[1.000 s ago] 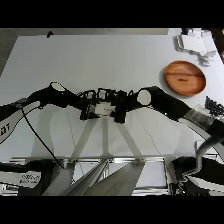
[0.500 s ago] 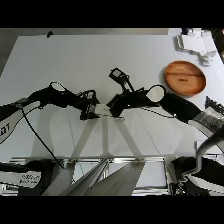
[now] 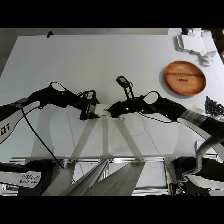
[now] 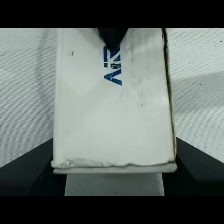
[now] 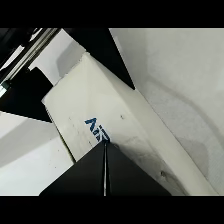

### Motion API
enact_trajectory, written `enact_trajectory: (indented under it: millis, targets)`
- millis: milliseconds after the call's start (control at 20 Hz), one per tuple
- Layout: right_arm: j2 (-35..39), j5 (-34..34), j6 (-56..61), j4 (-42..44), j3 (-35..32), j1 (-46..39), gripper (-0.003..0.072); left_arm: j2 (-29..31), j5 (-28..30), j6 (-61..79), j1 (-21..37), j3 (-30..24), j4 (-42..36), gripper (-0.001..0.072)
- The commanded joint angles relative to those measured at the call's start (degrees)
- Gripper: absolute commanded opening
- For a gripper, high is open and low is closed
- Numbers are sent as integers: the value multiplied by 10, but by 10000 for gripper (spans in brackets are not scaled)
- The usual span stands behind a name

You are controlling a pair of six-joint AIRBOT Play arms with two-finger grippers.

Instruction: Fold the box and place the chain.

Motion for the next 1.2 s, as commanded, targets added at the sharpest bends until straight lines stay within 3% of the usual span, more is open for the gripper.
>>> enact_trajectory:
  millis: [0,250,550,700,950,1150]
  targets:
    - [-7,2,1,-5,-2,0,12,0,0,0,0,0,0,314]
    - [26,1,1,-15,4,-8,12,0,0,0,0,0,0,314]
    - [165,18,7,-87,5,-99,12,0,0,0,0,0,0,314]
    - [221,47,79,-193,5,-163,12,0,0,0,0,0,0,314]
    - [255,151,204,-471,5,-270,13,0,0,1,0,0,0,314]
    - [255,188,226,-511,5,-332,13,0,-3,-1,0,0,0,314]
